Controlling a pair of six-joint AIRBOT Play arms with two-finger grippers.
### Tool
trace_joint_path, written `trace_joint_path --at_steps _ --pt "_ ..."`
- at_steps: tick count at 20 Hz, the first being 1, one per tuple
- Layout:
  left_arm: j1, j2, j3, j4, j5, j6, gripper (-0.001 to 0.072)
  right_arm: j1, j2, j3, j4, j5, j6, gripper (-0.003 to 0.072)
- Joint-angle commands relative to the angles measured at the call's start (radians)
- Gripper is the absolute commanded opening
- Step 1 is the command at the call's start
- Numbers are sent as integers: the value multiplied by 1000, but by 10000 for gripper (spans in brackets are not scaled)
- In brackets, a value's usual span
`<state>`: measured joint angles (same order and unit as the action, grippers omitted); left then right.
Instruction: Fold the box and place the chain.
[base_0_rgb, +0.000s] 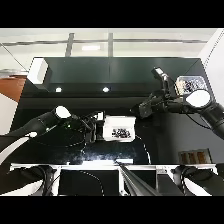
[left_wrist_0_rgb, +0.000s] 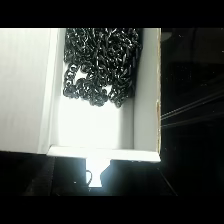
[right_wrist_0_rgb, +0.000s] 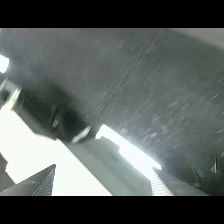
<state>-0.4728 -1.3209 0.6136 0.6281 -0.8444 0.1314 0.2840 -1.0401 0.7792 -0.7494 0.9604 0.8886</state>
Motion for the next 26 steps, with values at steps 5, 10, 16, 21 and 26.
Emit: trace_joint_path --at_steps 5,10,16,21,26 --pt "0 -1 0 0 21 -9 407 92 -13 2 -153 124 -141 704" --pt "0 -1 0 0 21 -9 407 130 -13 2 -154 81 -149 704" --pt "0 -1 0 0 21 -9 406 130 -14 2 -153 81 -298 704" --pt "0 -1 0 0 21 -9 407 168 -16 -7 -153 102 -393 705" --pt "0 -1 0 0 21 -9 406 234 -16 -39 -172 68 -392 705"
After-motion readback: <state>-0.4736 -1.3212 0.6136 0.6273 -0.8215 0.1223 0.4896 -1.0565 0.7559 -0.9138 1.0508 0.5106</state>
